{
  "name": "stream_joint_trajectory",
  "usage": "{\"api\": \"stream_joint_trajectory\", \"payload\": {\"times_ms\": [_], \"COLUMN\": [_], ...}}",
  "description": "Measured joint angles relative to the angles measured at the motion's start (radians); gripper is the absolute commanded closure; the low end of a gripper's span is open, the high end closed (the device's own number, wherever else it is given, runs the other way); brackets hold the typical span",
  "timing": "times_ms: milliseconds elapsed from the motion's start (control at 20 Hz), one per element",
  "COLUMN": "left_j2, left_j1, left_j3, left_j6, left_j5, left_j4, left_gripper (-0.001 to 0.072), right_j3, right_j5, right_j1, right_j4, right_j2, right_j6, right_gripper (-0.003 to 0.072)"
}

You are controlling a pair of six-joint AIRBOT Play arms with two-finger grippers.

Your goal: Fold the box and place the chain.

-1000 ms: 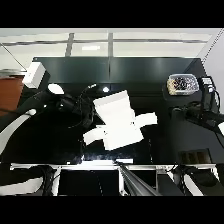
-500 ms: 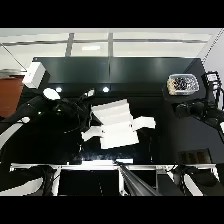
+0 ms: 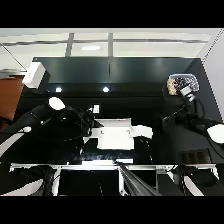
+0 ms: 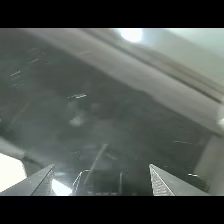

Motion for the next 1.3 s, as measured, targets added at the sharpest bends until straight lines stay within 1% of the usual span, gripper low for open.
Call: {"api": "stream_joint_trajectory", "payload": {"times_ms": [200,450,750,950,1100,1300], "left_j2": [-0.027,-0.051,-0.056,-0.056,-0.061,-0.089], "left_j1": [-0.006,-0.007,-0.008,-0.023,-0.040,-0.049], "left_j3": [-0.024,-0.031,-0.031,-0.010,0.012,0.023], "left_j6": [0.011,0.013,-0.025,-0.043,-0.055,-0.063], "left_j5": [0.042,0.054,0.055,0.053,0.063,0.070], "left_j4": [-0.005,-0.007,0.001,0.020,0.058,0.077], "left_gripper": [0.0683,0.0684,0.0684,0.0685,0.0684,0.0685], "right_j3": [-0.057,-0.086,-0.094,-0.095,-0.095,-0.095], "right_j5": [-0.057,-0.145,-0.170,-0.168,-0.117,-0.051], "right_j1": [0.113,0.243,0.359,0.388,0.395,0.398], "right_j4": [0.046,0.054,0.040,0.041,0.037,0.035], "right_j2": [0.000,-0.009,-0.097,-0.145,-0.159,-0.166], "right_j6": [-0.046,-0.087,-0.230,-0.357,-0.435,-0.487], "right_gripper": [-0.0008,-0.0007,-0.0007,-0.0007,-0.0007,-0.0007]}}
